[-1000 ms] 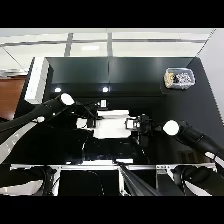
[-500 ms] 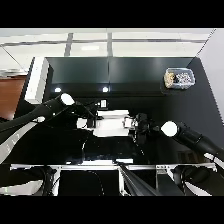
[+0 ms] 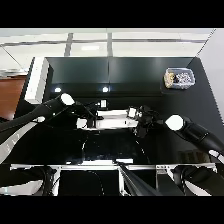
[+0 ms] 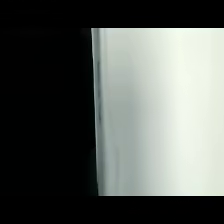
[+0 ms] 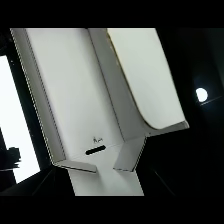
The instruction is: Fold the box and place the chain.
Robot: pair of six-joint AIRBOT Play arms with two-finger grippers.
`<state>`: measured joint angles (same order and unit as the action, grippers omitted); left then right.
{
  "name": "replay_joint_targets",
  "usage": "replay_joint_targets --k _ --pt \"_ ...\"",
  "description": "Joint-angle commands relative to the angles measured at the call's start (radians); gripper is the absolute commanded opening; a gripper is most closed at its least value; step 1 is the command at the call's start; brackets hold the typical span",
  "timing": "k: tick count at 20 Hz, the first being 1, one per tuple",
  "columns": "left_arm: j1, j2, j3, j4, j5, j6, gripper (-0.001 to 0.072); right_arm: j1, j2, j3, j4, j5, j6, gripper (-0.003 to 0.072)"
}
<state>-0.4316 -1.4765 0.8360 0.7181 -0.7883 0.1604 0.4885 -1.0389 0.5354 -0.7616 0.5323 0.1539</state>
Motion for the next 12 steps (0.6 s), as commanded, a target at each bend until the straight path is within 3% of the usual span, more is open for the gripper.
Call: replay_joint_targets --k 1,7,9,12 --pt "0.000 0.000 0.000 0.000 -0.001 0.000 0.0025 -0.009 0.001 0.005 0.002 0.003 -0.003 0.0702" --pt "0.000 0.000 0.000 0.000 0.000 0.000 0.0025 -0.014 -0.032 0.029 0.040 0.026 -0.110 0.0702" --pt "0.000 0.000 0.000 0.000 -0.001 0.000 0.0025 -0.047 -0.032 0.031 -0.034 0.006 -0.077 0.0702" --pt "0.000 0.000 0.000 0.000 0.000 0.000 0.0025 -0.097 -0.032 0.030 -0.176 0.152 -0.027 0.0702"
